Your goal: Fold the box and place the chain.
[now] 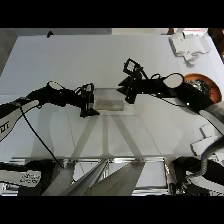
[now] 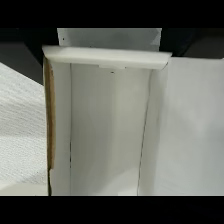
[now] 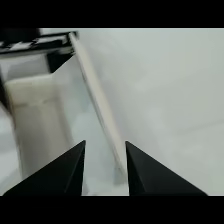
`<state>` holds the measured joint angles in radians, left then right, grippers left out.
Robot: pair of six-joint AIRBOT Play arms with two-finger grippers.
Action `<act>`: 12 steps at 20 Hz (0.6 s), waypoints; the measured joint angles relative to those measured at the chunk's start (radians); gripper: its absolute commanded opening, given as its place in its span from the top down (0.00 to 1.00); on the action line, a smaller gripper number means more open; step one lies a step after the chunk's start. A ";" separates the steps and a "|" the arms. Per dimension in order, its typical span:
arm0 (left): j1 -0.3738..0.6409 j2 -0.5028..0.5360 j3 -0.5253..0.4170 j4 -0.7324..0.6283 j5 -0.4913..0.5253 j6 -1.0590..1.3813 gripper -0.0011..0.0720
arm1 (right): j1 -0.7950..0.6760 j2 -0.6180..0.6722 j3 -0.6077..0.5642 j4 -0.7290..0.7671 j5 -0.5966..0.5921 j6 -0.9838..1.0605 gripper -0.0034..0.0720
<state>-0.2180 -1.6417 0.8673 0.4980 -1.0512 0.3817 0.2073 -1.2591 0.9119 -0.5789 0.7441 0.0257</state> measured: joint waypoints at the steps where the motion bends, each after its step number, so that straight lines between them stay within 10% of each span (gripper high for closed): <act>1: 0.000 0.000 0.000 0.000 0.000 0.000 0.42 | -0.014 0.014 -0.001 -0.048 0.043 -0.001 0.54; 12: 0.000 0.000 0.000 0.000 0.000 0.000 0.42 | -0.039 -0.101 -0.055 -0.251 0.118 -0.140 0.39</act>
<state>-0.2180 -1.6417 0.8673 0.4980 -1.0512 0.3817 0.1684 -1.3605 0.8566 -0.8303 0.8619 -0.1143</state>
